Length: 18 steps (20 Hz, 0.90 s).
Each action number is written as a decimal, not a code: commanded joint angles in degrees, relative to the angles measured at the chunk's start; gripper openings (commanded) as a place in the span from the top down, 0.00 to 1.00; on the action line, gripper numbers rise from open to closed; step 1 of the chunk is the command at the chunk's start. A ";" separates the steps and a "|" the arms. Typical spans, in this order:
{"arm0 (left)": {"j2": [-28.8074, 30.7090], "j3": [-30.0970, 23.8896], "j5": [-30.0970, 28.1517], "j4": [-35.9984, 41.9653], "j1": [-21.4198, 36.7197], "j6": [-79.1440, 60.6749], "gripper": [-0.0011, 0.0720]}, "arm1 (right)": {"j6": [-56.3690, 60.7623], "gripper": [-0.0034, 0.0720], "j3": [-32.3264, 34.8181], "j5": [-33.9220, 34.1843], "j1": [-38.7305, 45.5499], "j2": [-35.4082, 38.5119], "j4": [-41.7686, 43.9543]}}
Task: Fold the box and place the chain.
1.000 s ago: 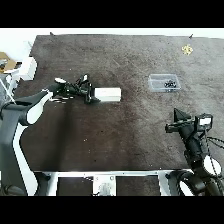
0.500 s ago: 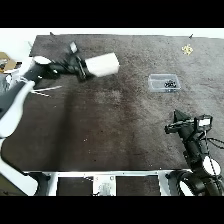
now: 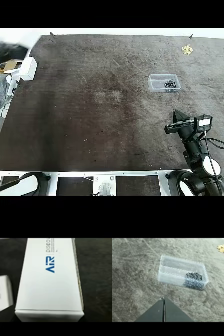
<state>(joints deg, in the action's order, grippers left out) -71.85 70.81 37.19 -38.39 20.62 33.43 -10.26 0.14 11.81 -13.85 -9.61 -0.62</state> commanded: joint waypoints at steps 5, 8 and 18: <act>14.16 -28.11 -3.17 -5.33 23.69 -1.62 0.98 | 0.02 0.95 0.02 0.00 -0.02 0.04 0.02; 12.35 -30.93 -1.66 -6.88 23.58 -6.71 0.98 | 0.02 0.95 0.02 0.00 -0.02 0.04 0.02; -2.80 -24.98 -3.30 -6.12 19.67 -12.83 0.98 | 0.02 0.95 0.02 0.02 -0.02 0.04 0.02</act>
<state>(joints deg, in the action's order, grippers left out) -71.24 44.27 36.62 -44.84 41.52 21.50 -10.26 0.14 11.84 -13.85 -9.61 -0.60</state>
